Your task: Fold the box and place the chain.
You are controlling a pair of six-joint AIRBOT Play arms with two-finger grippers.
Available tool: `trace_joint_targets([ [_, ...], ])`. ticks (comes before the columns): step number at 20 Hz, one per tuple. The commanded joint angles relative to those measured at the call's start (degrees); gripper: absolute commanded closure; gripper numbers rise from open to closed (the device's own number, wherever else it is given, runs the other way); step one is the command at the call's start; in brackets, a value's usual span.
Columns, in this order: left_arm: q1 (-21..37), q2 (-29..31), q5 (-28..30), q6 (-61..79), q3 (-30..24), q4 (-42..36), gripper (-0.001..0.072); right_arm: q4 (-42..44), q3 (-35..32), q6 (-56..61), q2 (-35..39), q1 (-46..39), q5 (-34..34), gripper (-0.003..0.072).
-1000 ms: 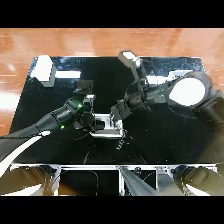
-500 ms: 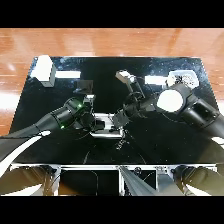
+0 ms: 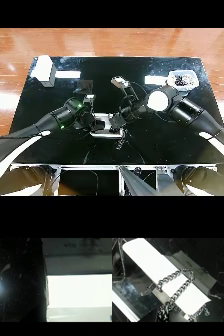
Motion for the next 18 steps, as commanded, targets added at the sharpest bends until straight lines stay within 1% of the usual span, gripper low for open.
trace_joint_targets([
  [1,0.0,0.0,0.04,0.04,0.02,0.0,0.069,0.07,0.48,-0.44,0.85,0.07,2.34,0.0652],
  [3,0.0,0.0,0.04,0.02,0.04,-0.02,0.069,-0.22,0.96,-0.39,4.17,0.07,9.38,0.065],
  [4,0.0,0.0,0.02,0.02,0.02,-0.02,0.069,-1.77,0.94,0.09,6.49,0.07,12.87,0.0643],
  [5,0.0,0.0,0.04,0.02,0.02,0.0,0.069,-5.27,0.9,2.67,9.38,0.07,15.15,0.0643],
  [7,0.0,0.0,0.02,0.02,0.02,-0.02,0.069,-13.64,0.92,8.33,15.13,0.0,16.76,0.0644],
  [8,0.0,0.0,0.02,0.02,0.02,-0.04,0.069,-17.31,0.92,10.62,17.81,0.0,16.83,0.0644],
  [10,0.0,0.0,0.07,0.02,0.02,-0.02,0.0689,-18.82,0.92,11.69,21.31,0.0,15.85,0.0644],
  [13,0.0,0.0,0.07,0.02,0.02,-0.04,0.069,-14.08,0.92,11.58,22.4,0.07,12.13,0.0644],
  [14,0.0,0.0,0.09,0.04,0.02,-0.04,0.069,-13.0,0.96,11.61,22.49,0.07,9.79,0.0644],
  [16,0.0,0.0,0.26,0.04,0.02,-0.02,0.0689,-12.94,1.09,11.61,22.84,0.07,5.68,0.0644],
  [18,0.0,0.0,0.26,0.04,0.02,-0.04,0.069,-12.63,1.66,11.61,22.8,0.07,4.81,0.0644],
])
